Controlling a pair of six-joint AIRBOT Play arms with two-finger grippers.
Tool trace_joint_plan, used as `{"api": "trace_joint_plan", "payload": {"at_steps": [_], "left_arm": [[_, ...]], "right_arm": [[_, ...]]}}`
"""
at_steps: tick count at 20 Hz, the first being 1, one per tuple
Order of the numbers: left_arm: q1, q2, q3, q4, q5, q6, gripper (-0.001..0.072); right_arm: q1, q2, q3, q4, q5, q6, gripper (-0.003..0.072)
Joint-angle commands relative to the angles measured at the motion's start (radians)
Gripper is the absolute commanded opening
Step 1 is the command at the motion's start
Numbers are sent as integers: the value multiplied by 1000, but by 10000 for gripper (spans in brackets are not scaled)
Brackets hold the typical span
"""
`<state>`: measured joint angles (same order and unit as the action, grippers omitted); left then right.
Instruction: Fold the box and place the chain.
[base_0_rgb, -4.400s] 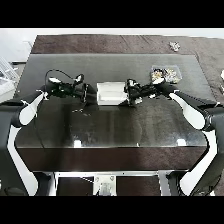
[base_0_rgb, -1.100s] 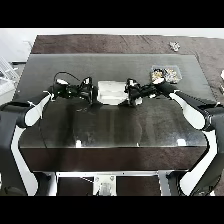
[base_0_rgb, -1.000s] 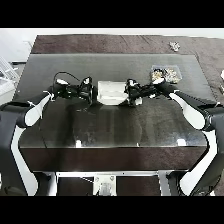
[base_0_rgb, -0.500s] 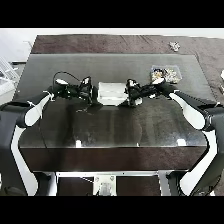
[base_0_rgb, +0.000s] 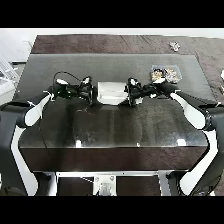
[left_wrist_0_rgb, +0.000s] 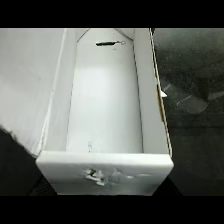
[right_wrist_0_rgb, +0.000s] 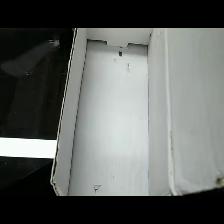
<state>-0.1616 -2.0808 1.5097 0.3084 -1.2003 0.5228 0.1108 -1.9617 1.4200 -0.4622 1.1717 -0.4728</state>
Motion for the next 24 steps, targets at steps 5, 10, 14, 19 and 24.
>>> {"api": "trace_joint_plan", "payload": {"at_steps": [5, 10, 14, 19, 24], "left_arm": [[0, 0, 0, 6, 14, 0, 542], [0, 0, 0, 7, 15, 0, 543], [0, 0, 0, 7, 14, 0, 542], [0, 0, 0, 7, 15, 1, 542], [0, 0, 0, 7, 14, 0, 542]], "right_arm": [[-6, 1, 0, 8, 35, 1, 591], [-7, 1, 0, 9, 34, 32, 591], [-6, 1, 0, 9, 34, 31, 591], [-6, 1, -1, 6, 34, 31, 591], [-16, 3, 0, 5, 35, 42, 720]]}}
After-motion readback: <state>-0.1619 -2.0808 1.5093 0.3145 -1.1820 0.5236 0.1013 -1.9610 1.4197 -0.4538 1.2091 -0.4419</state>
